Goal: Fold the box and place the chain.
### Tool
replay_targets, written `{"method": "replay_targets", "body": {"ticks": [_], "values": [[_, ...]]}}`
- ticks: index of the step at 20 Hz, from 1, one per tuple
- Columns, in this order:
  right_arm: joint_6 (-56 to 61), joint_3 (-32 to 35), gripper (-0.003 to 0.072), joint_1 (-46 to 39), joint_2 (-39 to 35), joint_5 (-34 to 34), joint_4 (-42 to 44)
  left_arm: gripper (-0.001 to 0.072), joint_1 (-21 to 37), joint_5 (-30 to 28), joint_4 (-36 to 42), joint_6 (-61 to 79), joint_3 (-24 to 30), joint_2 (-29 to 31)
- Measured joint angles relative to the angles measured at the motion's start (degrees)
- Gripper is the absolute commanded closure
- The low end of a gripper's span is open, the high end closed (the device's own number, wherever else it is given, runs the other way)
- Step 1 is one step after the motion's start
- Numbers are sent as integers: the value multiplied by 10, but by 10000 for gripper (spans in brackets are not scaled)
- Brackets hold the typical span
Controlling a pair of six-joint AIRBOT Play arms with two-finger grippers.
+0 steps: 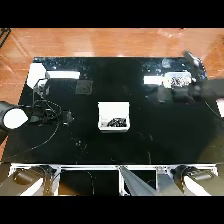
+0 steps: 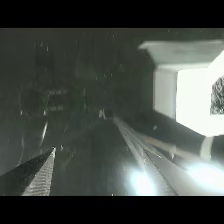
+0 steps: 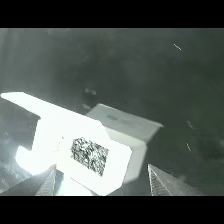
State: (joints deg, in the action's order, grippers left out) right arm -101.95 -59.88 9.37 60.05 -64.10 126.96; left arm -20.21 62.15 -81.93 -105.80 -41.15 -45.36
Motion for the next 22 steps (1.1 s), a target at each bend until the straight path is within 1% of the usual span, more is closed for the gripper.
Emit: {"method": "replay_targets", "body": {"ticks": [4, 5, 7, 11, 18, 22], "values": [[-33, -174, -22, 86, 177, -33, -58, 70, 9, -39, 8, 40, 9, -16], [-40, -206, -22, 99, 213, -35, -73, 70, 10, -42, 7, 45, 10, -19], [-58, -247, -21, 113, 263, -42, -93, 70, 11, -41, 5, 53, 12, -21], [-122, -279, -14, 128, 306, -76, -103, 70, 12, -26, 3, 61, 13, -24], [-252, -290, -14, 142, 321, -152, -51, 70, 12, -41, 3, 64, 13, -28], [-295, -291, -14, 157, 323, -181, -37, 70, 12, -58, 6, 64, 13, -32]]}}
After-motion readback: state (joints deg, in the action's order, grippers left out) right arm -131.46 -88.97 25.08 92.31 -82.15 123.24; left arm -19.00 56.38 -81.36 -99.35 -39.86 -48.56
